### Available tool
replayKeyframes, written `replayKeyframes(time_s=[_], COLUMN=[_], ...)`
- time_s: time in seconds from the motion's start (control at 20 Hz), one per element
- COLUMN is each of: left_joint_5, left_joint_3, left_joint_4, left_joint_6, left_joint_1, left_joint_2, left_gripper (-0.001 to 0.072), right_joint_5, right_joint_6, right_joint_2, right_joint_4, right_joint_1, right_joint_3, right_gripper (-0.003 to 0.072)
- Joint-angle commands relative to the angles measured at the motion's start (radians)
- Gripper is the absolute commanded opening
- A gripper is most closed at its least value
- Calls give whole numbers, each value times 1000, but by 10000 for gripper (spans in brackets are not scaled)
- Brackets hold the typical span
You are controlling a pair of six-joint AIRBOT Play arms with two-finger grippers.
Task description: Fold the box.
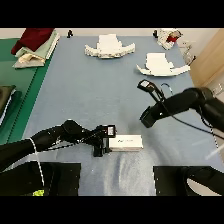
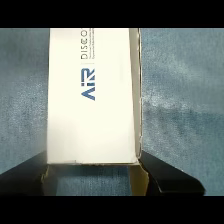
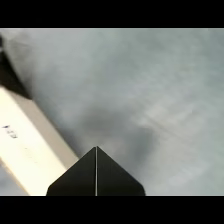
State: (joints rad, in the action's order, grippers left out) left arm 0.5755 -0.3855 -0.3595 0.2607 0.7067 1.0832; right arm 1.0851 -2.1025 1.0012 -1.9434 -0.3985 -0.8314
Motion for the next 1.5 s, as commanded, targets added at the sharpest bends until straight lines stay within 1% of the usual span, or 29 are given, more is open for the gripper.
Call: replayKeyframes(time_s=[0.0,0.1,0.25,0.4,0.9,1.0,1.1,1.2,1.25,1.3,1.35,1.4,1.45], left_joint_5=[0,0,0,0,0,-1,-9,-117,-177,-201,-203,-203,-204], left_joint_3=[-1,-1,-1,-1,-2,-7,-9,-11,-21,-41,-77,-124,-185], left_joint_4=[0,0,0,0,4,-6,-23,-52,-102,-156,-209,-243,-260], left_joint_6=[0,0,0,0,-2,-109,-198,-381,-483,-528,-532,-532,-532], left_joint_1=[0,0,0,0,-2,-23,-100,-230,-321,-415,-522,-616,-700], left_joint_2=[0,0,0,0,0,-21,-80,-143,-163,-168,-159,-133,-85], left_gripper=[519,519,519,519,519,519,520,519,519,520,519,519,519], right_joint_5=[114,117,100,117,116,117,117,117,116,116,116,116,116], right_joint_6=[-29,-27,-26,19,19,19,19,19,19,19,19,19,19], right_joint_2=[171,234,265,265,265,265,265,265,265,265,265,265,265], right_joint_4=[25,26,21,6,7,7,7,7,7,7,6,7,10], right_joint_1=[129,137,137,137,137,137,137,137,137,137,137,137,137], right_joint_3=[-154,-190,-195,-195,-195,-195,-195,-195,-195,-195,-195,-195,-195], right_gripper=[4,4,9,8,9,9,9,9,9,9,9,9,9])
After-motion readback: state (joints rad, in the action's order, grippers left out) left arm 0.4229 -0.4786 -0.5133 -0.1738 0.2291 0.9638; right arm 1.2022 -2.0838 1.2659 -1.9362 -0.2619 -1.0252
